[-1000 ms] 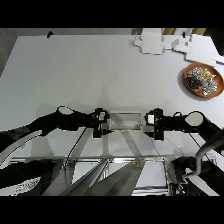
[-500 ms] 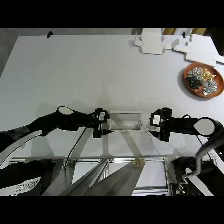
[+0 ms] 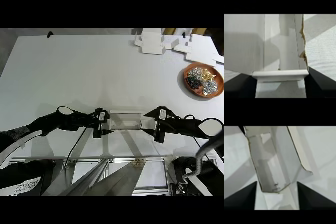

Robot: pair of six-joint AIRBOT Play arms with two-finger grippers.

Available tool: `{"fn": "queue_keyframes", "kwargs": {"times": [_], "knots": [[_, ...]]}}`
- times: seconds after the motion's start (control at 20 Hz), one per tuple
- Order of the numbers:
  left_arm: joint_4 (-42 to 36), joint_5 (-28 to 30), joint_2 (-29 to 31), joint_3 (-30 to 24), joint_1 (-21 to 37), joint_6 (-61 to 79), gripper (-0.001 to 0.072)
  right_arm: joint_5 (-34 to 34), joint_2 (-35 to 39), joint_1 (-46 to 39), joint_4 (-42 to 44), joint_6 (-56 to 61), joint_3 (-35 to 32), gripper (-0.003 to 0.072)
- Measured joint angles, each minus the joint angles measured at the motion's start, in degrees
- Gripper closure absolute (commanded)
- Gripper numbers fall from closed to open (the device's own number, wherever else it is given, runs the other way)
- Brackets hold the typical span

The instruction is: Fold the box and place the chain.

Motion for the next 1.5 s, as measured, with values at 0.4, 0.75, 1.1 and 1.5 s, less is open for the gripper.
{"fn": "queue_keyframes", "kwargs": {"times": [0.4,0.75,1.1,1.5], "knots": [[0.0,0.0,0.0,0.0,0.02,0.0,0.0612,0.59,-1.16,0.02,9.51,-0.04,0.0,0.067],[-0.02,0.0,0.0,0.0,0.02,0.0,0.0612,-12.35,-16.48,0.02,26.93,-4.44,0.02,0.067],[-0.09,-0.04,0.0,0.0,0.0,-0.11,0.0612,-16.87,-25.29,0.04,29.57,-6.95,0.09,0.067],[0.04,0.0,0.0,0.0,0.0,0.02,0.0612,-11.3,-13.75,0.02,10.47,3.78,4.42,0.067]]}}
